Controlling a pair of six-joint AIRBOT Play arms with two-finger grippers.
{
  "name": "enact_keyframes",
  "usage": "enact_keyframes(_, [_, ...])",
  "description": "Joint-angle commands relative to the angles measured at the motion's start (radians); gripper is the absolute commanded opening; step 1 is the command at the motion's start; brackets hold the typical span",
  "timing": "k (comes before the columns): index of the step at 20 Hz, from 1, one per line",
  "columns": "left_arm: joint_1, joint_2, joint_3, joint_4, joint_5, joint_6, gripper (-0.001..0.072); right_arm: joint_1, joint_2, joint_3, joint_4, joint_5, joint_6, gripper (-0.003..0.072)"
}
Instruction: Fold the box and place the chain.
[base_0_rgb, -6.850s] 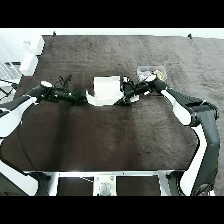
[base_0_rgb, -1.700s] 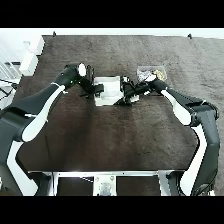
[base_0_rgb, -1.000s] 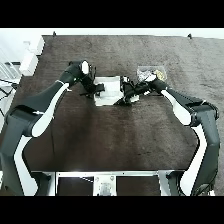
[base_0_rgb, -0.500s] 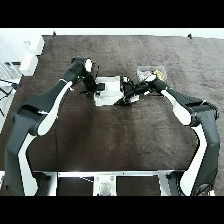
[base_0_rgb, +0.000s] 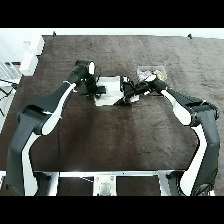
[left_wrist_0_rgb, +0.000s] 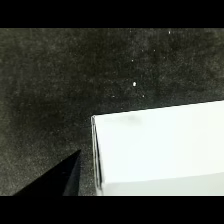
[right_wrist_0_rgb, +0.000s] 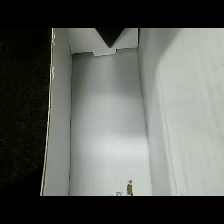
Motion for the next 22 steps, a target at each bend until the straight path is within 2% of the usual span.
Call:
enact_keyframes(1, [-0.003, -0.009, 0.002, 0.005, 0.001, -0.004, 0.0295, 0.001, 0.0, 0.0, 0.0, 0.0, 0.0, 0.0456])
enact_keyframes(7, [-0.003, -0.009, 0.002, 0.008, -0.011, -0.004, 0.0275, 0.001, 0.0, 0.0, 0.0, 0.0, 0.0, 0.0457])
enact_keyframes(9, [-0.003, -0.009, 0.002, 0.008, -0.012, 0.003, 0.0183, 0.001, 0.0, 0.0, 0.0, 0.0, 0.0, 0.0457])
enact_keyframes(10, [-0.003, -0.009, 0.002, -0.003, -0.011, 0.021, 0.0059, 0.001, 0.0, 0.0, 0.0, 0.0, 0.0, 0.0456])
enact_keyframes(11, [-0.003, -0.009, 0.002, -0.013, -0.007, 0.034, 0.0021, 0.001, 0.0, 0.0, 0.0, 0.0, 0.0, 0.0456])
enact_keyframes(16, [-0.003, -0.008, 0.002, -0.015, -0.011, 0.045, 0.0022, 0.001, 0.0, 0.0, 0.0, 0.0, 0.0, 0.0456])
enact_keyframes(18, [-0.003, -0.003, 0.002, -0.016, -0.011, 0.045, 0.014, 0.001, 0.0, 0.0, 0.0, 0.0, 0.0, 0.0456])
enact_keyframes(21, [-0.002, 0.003, 0.015, -0.011, -0.045, 0.045, 0.0141, 0.001, 0.0, 0.0, 0.0, 0.0, 0.0, 0.0456])
enact_keyframes(22, [-0.002, 0.003, 0.021, -0.011, -0.053, 0.045, 0.0175, 0.001, 0.0, 0.0, 0.0, 0.0, 0.0, 0.0456])
